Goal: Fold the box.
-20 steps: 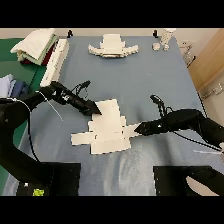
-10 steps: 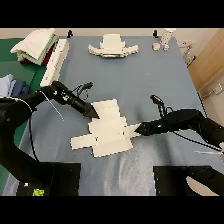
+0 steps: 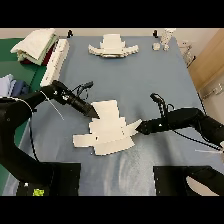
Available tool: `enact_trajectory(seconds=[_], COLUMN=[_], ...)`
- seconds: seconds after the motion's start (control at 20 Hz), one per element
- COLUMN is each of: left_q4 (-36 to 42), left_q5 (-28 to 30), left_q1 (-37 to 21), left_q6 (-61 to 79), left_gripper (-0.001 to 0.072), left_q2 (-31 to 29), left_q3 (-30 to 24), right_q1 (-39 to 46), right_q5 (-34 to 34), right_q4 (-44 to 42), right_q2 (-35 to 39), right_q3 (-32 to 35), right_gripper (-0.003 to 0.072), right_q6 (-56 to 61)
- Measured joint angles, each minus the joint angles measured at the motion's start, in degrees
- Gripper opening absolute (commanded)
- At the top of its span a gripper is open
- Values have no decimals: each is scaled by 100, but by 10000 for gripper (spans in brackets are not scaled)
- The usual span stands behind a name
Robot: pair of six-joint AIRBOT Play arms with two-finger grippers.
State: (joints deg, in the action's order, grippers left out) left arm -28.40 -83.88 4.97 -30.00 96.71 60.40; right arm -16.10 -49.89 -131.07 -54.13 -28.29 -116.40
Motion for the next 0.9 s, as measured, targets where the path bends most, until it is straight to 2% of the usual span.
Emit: enact_trajectory(seconds=[0.1,0.15,0.25,0.3,0.4,0.6,0.9], left_q4=[216,341,553,619,619,271,258], left_q5=[-138,-199,-284,-282,-212,317,2050], left_q1=[0,11,61,107,227,584,1379], left_q6=[210,424,1025,1290,1768,2529,3523], left_gripper=[12,12,11,9,8,7,8], left_q2=[-20,-63,-223,-326,-568,-1263,-2780], left_q3=[92,136,192,210,219,-46,-1506], right_q1=[0,2,2,2,4,4,4], right_q5=[107,151,186,197,234,273,291], right_q4=[852,1399,2583,3123,3856,4531,4800], right_q2=[0,0,0,2,2,9,15], right_q3=[-149,-225,-380,-470,-667,-1086,-1338], right_gripper=[285,314,609,631,632,632,631], right_q6=[485,907,2004,2575,3508,4710,5458])
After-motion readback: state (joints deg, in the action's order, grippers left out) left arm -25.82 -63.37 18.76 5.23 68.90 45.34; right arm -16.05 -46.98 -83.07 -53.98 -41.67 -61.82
